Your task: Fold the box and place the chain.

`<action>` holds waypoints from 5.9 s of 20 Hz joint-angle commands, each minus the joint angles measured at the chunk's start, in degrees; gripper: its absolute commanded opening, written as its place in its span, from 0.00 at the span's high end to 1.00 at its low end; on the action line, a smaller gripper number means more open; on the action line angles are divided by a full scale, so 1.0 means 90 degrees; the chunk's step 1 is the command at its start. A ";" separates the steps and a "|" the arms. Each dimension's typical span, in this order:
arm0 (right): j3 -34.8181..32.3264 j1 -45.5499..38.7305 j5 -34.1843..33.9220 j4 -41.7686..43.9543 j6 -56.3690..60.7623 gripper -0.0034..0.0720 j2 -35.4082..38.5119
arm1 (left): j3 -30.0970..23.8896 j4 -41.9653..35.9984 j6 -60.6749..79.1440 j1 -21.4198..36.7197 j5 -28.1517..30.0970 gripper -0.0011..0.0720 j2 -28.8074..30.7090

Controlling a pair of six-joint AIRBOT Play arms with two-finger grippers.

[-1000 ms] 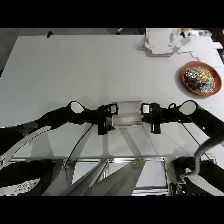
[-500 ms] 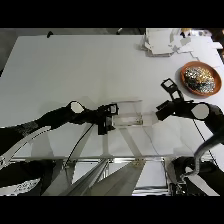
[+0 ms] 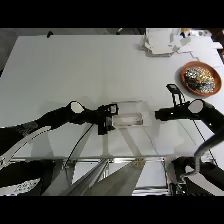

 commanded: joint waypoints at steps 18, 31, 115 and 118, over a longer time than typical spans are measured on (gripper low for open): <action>0.0000 0.0243 0.1263 0.1982 -0.0945 0.57 0.0539 | 0.0002 0.0002 0.0000 0.0005 0.0000 0.61 0.0005; 0.0401 0.1865 0.0182 0.0104 0.1185 0.51 0.0527 | 0.0002 0.0002 0.0000 0.0005 0.0000 0.61 0.0005; 0.6229 -0.2169 0.1664 -0.3249 0.1576 0.67 -0.3087 | 0.0002 0.0002 0.0000 0.0005 0.0000 0.61 0.0005; 0.6229 -0.2305 0.1676 -0.3247 0.1610 0.67 -0.3521 | 0.0002 0.0002 0.0000 0.0005 0.0000 0.61 0.0005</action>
